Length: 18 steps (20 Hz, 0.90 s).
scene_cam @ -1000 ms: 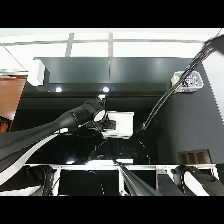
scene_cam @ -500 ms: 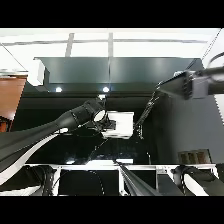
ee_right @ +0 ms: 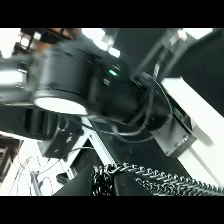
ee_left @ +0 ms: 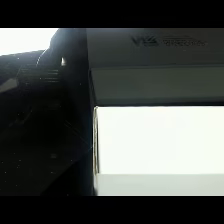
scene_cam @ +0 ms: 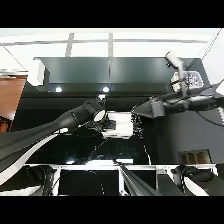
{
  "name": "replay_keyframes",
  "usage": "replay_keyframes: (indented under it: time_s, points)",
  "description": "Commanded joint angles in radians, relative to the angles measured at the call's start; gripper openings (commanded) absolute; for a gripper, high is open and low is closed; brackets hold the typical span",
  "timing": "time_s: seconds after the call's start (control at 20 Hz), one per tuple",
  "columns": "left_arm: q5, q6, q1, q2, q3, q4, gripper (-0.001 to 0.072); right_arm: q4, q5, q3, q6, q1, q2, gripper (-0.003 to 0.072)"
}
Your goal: Fold the box and place the chain.
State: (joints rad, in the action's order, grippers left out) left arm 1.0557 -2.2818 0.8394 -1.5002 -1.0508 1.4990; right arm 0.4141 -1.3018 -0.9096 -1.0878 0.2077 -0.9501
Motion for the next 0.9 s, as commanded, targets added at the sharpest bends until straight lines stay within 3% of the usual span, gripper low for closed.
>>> replay_keyframes:
  time_s: [0.0, 0.2, 0.6, 0.7, 0.85]
  points:
    - [0.0, 0.0, 0.0, 0.0, 0.0, 0.0, 0.0032, -0.003, 0.163, 0.092, 0.005, 0.067, -0.03, 0.0003]
    - [0.0, 0.0, 0.0, 0.0, 0.0, 0.0, 0.0032, 0.01, 0.247, 0.11, 0.005, 0.118, -0.098, 0.0005]
    - [0.0, 0.0, 0.0, 0.0, 0.0, 0.0, 0.0032, 0.085, 0.252, 0.119, 0.004, 0.122, -0.152, 0.0023]
    - [0.0, 0.0, 0.0, 0.0, 0.0, 0.0, 0.0032, 0.093, 0.219, 0.119, 0.004, 0.097, -0.152, 0.0328]
    - [0.0, 0.0, 0.0, 0.0, 0.0, 0.0, 0.0032, 0.114, 0.053, 0.119, 0.014, -0.03, -0.126, 0.033]
